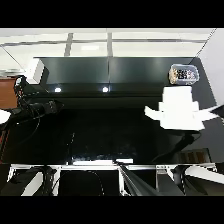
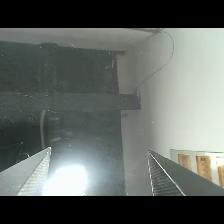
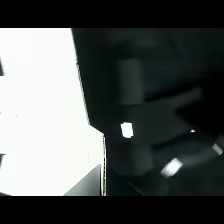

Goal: Fold the box and place the chain.

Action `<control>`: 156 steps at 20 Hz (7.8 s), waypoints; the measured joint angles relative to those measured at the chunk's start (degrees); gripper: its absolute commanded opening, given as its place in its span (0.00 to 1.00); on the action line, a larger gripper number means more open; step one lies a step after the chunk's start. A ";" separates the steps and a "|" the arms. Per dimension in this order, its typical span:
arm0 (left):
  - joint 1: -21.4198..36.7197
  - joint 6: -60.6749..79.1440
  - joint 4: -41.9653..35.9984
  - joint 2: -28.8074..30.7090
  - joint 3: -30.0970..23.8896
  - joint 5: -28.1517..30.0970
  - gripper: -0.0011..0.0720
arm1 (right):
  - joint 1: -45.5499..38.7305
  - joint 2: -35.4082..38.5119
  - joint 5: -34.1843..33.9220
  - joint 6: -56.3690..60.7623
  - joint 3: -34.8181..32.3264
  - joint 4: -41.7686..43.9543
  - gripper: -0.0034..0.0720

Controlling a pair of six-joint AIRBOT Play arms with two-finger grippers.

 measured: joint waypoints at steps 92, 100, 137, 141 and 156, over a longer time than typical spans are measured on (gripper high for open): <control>-35.78 70.75 -13.20 -35.71 16.04 -3.63 0.05 | 82.51 21.64 -46.66 -40.89 -33.99 3.21 1.00; -35.80 70.53 -13.22 -35.71 16.04 -3.65 0.05 | 77.55 20.33 -47.58 -43.54 -30.38 5.81 1.00; -35.80 70.58 -13.22 -35.71 16.04 -4.09 0.05 | 73.68 6.45 -39.50 -64.22 -29.88 20.41 0.88; -35.80 70.58 -13.22 -35.71 16.04 -4.07 0.05 | 73.68 6.23 -39.47 -64.02 -29.88 20.04 0.88; -35.80 70.55 -13.22 -35.71 16.04 -4.07 0.05 | 73.68 5.92 -39.80 -62.38 -29.90 18.78 0.87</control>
